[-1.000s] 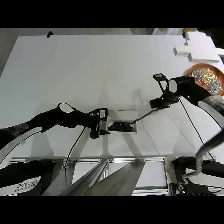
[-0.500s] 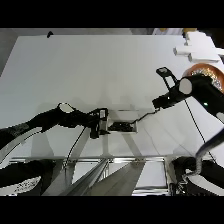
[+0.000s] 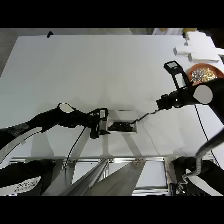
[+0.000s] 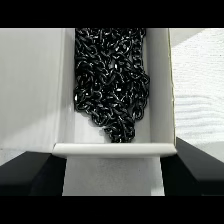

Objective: Fold the box and place the chain.

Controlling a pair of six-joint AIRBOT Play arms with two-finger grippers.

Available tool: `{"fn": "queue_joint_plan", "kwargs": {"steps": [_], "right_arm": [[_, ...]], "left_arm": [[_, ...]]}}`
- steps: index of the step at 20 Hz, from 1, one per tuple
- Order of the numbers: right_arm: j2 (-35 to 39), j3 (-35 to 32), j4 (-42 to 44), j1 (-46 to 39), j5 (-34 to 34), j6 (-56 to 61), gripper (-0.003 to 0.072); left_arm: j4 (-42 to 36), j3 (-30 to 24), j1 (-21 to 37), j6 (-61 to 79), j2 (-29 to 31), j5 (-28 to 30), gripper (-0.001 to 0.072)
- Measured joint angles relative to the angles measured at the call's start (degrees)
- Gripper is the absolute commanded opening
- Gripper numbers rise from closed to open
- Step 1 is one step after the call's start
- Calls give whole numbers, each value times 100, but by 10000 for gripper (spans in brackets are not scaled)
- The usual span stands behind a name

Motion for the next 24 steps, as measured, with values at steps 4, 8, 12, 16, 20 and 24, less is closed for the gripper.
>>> {"fn": "queue_joint_plan", "kwargs": {"steps": [4,8,12,16,20,24], "right_arm": [[-466,-212,-15,-142,-295,114,199],[-968,-271,-13,-205,-579,146,199],[-1475,-286,-13,-223,-741,157,199],[-1849,-291,-11,-227,-831,157,198],[-2035,-286,-20,-225,-839,151,13],[-2017,-297,-24,-227,-839,-11,12]], "left_arm": [[0,0,0,0,-2,-2,253],[0,0,0,0,-2,-2,253],[0,0,0,0,0,-2,253],[2,0,0,0,0,-2,253],[0,0,0,-2,-2,0,253],[0,0,0,0,-2,0,253]]}}
